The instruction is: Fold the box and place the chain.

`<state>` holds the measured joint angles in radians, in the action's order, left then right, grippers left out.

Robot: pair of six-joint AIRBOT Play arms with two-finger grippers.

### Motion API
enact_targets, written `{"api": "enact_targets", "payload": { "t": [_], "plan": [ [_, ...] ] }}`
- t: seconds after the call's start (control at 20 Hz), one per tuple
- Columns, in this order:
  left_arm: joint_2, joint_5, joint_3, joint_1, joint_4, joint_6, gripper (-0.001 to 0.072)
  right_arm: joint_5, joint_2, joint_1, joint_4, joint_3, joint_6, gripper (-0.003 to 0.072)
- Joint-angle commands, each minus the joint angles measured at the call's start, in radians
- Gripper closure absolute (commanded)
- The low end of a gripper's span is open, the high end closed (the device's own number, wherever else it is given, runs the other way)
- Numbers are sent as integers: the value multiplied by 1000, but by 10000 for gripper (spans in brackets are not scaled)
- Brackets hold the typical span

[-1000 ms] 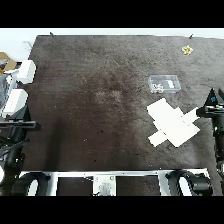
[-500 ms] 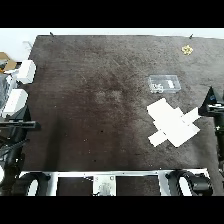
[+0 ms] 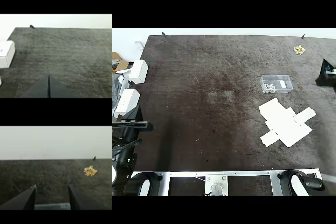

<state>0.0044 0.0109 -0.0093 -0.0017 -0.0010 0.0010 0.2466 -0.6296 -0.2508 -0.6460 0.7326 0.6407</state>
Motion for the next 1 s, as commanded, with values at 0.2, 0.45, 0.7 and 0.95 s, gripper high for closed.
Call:
{"api": "enact_targets", "payload": {
  "t": [0.2, 0.45, 0.7, 0.95],
  "plan": [
    [0, 0, -1, 1, 0, 0, 696, 701, -509, -378, -51, 388, 64, 229],
    [0, 0, -1, 1, 0, 0, 697, 948, -769, -429, -392, 612, 78, 227],
    [0, 0, -1, 1, 0, 0, 696, 1109, -968, -429, -645, 765, -24, 229],
    [0, 0, -1, 1, 0, 0, 696, 1165, -1096, -429, -671, 779, -153, 247]
  ]
}}
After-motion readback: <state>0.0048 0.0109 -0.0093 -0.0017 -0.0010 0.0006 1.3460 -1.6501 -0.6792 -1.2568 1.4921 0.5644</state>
